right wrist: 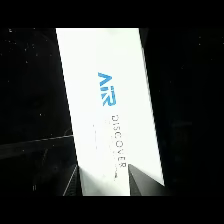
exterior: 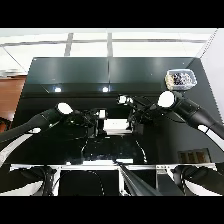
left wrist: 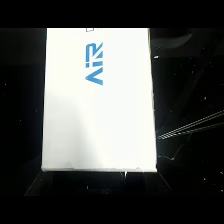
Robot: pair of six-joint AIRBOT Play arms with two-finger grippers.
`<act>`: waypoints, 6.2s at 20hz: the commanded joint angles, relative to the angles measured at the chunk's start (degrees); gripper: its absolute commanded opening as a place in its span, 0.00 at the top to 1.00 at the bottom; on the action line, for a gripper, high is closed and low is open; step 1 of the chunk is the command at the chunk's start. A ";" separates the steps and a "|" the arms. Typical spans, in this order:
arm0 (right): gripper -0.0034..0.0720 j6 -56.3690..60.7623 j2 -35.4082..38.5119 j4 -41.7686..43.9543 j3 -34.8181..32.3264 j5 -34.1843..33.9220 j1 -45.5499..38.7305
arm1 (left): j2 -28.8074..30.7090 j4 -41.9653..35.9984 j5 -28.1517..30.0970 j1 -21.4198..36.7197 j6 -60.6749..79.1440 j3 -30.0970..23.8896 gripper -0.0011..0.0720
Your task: Fold the box and place the chain.
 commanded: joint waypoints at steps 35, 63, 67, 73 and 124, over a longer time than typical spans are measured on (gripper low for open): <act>0.94 42.42 1.46 16.92 -0.96 2.58 -8.57 | 0.04 -0.42 -0.09 0.11 -0.07 0.13 0.52; 0.94 45.13 18.01 -6.19 1.38 0.68 -31.45 | -8.66 8.26 -10.56 -10.73 -31.65 22.64 0.01; 0.94 45.13 17.99 -6.16 1.38 0.68 -31.45 | -8.66 10.62 -10.38 -11.43 -31.65 23.45 0.01; 0.94 45.16 17.99 -6.16 1.38 0.68 -31.45 | -8.68 12.85 -10.40 -11.43 -32.24 24.28 0.01; 0.94 56.04 17.86 -6.14 1.36 -1.75 -31.30 | -37.29 45.07 -12.87 45.86 -83.17 75.54 0.00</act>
